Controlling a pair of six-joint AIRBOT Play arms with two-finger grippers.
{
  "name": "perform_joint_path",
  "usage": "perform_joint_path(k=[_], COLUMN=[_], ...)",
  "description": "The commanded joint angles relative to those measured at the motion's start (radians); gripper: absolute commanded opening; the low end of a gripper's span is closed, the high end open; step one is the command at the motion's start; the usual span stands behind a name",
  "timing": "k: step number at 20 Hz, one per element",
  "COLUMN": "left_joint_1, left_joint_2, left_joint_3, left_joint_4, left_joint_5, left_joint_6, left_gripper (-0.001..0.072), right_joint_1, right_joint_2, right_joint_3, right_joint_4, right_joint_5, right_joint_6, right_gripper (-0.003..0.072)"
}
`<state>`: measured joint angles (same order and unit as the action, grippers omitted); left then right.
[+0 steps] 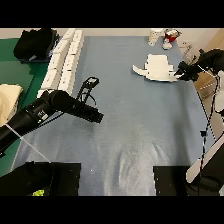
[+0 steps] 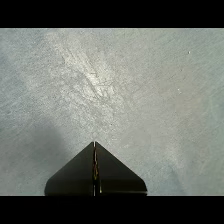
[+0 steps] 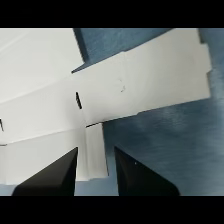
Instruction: Fold the box.
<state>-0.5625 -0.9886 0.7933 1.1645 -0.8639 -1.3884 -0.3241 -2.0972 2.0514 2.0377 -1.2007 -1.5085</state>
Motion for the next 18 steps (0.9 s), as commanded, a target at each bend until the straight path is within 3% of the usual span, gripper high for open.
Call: perform_joint_path(k=[1,4,8,9,11,12,13,18], left_joint_1=[0.0,0.0,0.0,0.0,0.0,0.0,0.0,0.0], left_joint_2=[0.0,0.0,0.0,0.0,0.0,0.0,0.0,0.0], left_joint_3=[0.0,0.0,0.0,0.0,0.0,0.0,0.0,0.0], left_joint_4=[0.0,0.0,0.0,0.0,0.0,0.0,0.0,0.0], left_joint_5=[0.0,0.0,0.0,0.0,0.0,0.0,0.0,0.0], left_joint_6=[0.0,0.0,0.0,0.0,0.0,0.0,0.0,0.0], left_gripper=[0.0012,0.0012,0.0012,0.0012,0.0012,0.0012,0.0012,0.0012], right_joint_1=[-0.012,-0.018,-0.017,-0.017,-0.017,-0.017,-0.016,0.032], right_joint_2=[0.004,-0.002,-0.033,-0.039,-0.041,-0.04,-0.039,-0.021], right_joint_3=[0.0,0.0,0.0,0.0,0.0,0.0,0.0,-0.002], right_joint_4=[-0.022,-0.017,0.103,0.135,0.205,0.237,0.256,0.274], right_joint_5=[-0.004,-0.021,-0.062,-0.063,-0.064,-0.064,-0.069,-0.211], right_joint_6=[0.001,0.0,-0.006,-0.031,-0.074,-0.105,-0.118,-0.165], right_gripper=[0.034,0.034,0.0323,0.025,0.0204,0.0072,0.0006,0.0])
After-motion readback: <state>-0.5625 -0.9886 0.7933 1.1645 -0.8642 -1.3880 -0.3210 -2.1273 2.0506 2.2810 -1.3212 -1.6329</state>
